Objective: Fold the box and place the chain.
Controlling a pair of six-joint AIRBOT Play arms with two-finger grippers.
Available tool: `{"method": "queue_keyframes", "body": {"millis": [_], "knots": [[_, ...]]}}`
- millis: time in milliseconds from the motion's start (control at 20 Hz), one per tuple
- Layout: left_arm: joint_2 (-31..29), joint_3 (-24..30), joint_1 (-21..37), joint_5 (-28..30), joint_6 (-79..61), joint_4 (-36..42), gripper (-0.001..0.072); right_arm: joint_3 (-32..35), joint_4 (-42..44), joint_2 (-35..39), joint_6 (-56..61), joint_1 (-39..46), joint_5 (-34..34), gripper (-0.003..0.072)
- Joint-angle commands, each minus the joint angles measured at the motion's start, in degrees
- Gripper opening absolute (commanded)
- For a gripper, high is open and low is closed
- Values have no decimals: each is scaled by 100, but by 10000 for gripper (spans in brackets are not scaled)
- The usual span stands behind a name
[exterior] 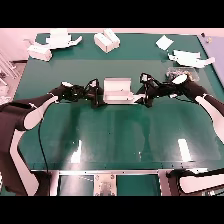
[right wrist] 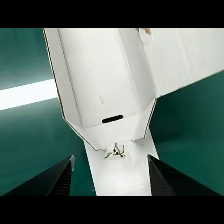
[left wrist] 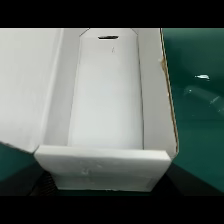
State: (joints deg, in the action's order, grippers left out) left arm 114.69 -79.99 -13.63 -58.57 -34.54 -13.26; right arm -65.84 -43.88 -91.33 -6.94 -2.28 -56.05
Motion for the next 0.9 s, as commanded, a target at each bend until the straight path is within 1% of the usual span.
{"method": "queue_keyframes", "body": {"millis": [0,150,250,300,450,500,550,600,650,850], "knots": [[-4,0,-2,0,0,-2,468,28,518,-142,-573,-7,271,567],[-4,0,-2,0,0,-2,468,24,654,-238,-708,-9,293,566],[-4,0,-2,0,0,-2,468,24,748,-278,-728,-44,291,444],[-4,0,-2,0,0,-2,468,24,748,-297,-730,-83,291,420],[-4,0,-2,0,0,-2,468,24,850,-356,-973,-205,295,403],[-4,0,-2,0,0,-2,469,24,901,-367,-1029,-240,297,358],[-4,0,-2,2,0,-2,468,24,903,-369,-1032,-264,352,354],[-4,0,-2,0,0,-2,468,24,901,-369,-1032,-291,433,299],[-4,0,-2,0,0,-2,468,24,946,-369,-1036,-299,457,268],[-4,0,-2,-2,0,-2,468,24,1482,-376,-1259,-299,457,267]]}}
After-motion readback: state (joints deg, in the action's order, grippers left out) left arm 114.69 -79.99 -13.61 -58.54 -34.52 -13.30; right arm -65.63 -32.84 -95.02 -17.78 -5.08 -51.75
